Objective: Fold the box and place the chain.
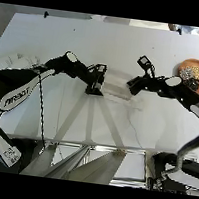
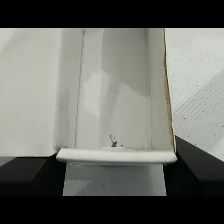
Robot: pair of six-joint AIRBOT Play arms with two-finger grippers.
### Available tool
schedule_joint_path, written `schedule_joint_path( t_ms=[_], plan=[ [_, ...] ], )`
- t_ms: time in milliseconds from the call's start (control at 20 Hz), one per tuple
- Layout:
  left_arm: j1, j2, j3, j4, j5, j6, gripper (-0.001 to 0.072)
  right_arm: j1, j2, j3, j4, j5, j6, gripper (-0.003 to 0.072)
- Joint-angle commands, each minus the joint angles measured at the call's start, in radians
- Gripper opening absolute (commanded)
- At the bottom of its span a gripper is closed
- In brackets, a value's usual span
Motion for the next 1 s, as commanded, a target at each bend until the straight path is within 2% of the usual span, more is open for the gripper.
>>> schedule_joint_path(
  t_ms=[0, 200, 250, 300, 350, 400, 600, 700, 850, 950],
  plan=[
    [0.0, 0.0, 0.0, -0.001, -0.002, -0.004, 0.0214, 0.001, 0.123, 0.001, -0.055, 0.09, 0.0, 0.0006],
    [0.0, 0.0, 0.0, -0.001, -0.002, -0.004, 0.0214, 0.001, 0.239, 0.001, -0.328, 0.188, 0.001, 0.001],
    [0.0, 0.0, 0.0, -0.001, -0.002, -0.004, 0.0214, 0.001, 0.251, 0.001, -0.381, 0.197, 0.004, 0.0088],
    [0.0, 0.0, 0.0, -0.001, -0.002, -0.004, 0.0214, 0.001, 0.26, 0.001, -0.424, 0.208, 0.005, 0.0284],
    [0.0, 0.0, 0.0, -0.001, -0.002, -0.004, 0.0214, 0.001, 0.265, 0.001, -0.451, 0.219, 0.01, 0.0412],
    [0.0, 0.0, 0.0, -0.001, -0.002, -0.004, 0.0214, 0.0, 0.267, 0.001, -0.483, 0.235, 0.024, 0.0441],
    [0.0, 0.0, 0.0, -0.001, -0.002, -0.004, 0.0214, -0.002, 0.256, -0.024, -0.582, 0.266, 0.003, 0.0441],
    [0.0, 0.0, 0.0, -0.001, -0.002, -0.004, 0.0214, -0.002, 0.24, -0.039, -0.576, 0.274, -0.039, 0.0442],
    [0.0, 0.0, 0.0, -0.001, -0.002, -0.004, 0.0214, -0.002, 0.171, -0.039, -0.57, 0.286, -0.085, 0.0489],
    [0.0, 0.0, 0.0, -0.001, -0.002, -0.004, 0.0214, -0.002, 0.115, -0.039, -0.513, 0.285, -0.146, 0.0509]
  ],
)
